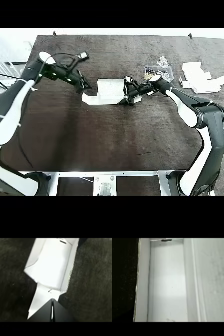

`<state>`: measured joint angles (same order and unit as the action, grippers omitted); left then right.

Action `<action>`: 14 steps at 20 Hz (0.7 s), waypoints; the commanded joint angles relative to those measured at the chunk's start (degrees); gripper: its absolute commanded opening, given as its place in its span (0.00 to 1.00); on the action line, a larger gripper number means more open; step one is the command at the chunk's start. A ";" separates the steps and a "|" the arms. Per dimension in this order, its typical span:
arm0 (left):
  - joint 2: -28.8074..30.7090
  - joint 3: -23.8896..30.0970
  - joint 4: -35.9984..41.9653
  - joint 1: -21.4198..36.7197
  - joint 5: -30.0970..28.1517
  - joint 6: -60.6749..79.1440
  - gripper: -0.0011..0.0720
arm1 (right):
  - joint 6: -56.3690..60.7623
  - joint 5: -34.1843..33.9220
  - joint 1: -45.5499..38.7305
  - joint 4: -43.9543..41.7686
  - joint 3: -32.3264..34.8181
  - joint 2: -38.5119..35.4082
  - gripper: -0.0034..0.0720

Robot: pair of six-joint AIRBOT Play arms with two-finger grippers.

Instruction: Fold the box and place the chain.

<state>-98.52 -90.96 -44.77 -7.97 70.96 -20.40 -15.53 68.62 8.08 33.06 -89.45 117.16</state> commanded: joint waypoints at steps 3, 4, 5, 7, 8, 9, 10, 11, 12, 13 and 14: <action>8.90 7.74 -1.25 3.28 -6.19 -19.52 0.03 | 0.02 0.02 0.02 0.00 -0.02 0.04 0.80; 9.84 10.97 0.15 4.50 -6.95 -22.25 0.03 | 0.02 0.02 0.02 0.02 -0.02 0.04 0.80; 10.14 13.07 1.33 5.70 -6.27 -23.76 0.03 | 0.02 0.02 0.02 0.00 -0.02 0.04 0.80; 10.12 15.50 2.23 7.39 -5.57 -26.67 0.03 | 0.02 0.02 0.02 0.00 -0.02 0.04 0.80; 10.12 16.52 2.16 7.72 -6.51 -27.78 0.03 | 0.02 0.02 0.02 0.00 -0.02 0.04 0.80; 10.12 17.51 2.14 8.02 -8.11 -28.30 0.03 | 0.02 0.02 0.02 0.00 -0.02 0.04 0.80; 10.10 18.62 2.14 8.04 -10.21 -30.53 0.03 | 0.02 0.02 0.04 0.02 -0.02 0.04 0.80; 10.10 19.69 2.08 8.09 -12.11 -33.05 0.03 | 0.02 0.02 0.02 0.02 -0.02 0.04 0.80; 10.10 20.65 2.03 8.09 -13.16 -35.32 0.03 | 0.02 0.02 0.02 0.02 -0.02 0.04 0.80; 10.10 21.29 1.97 8.07 -13.75 -36.74 0.03 | 0.02 0.02 0.02 0.00 -0.02 0.04 0.80; 9.99 21.55 1.97 8.07 -13.75 -38.34 0.03 | 0.02 0.02 0.02 0.02 -0.02 0.04 0.80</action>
<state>-88.62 -71.55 -42.89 -0.27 60.10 -52.53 -15.53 68.62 8.08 33.08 -89.45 117.16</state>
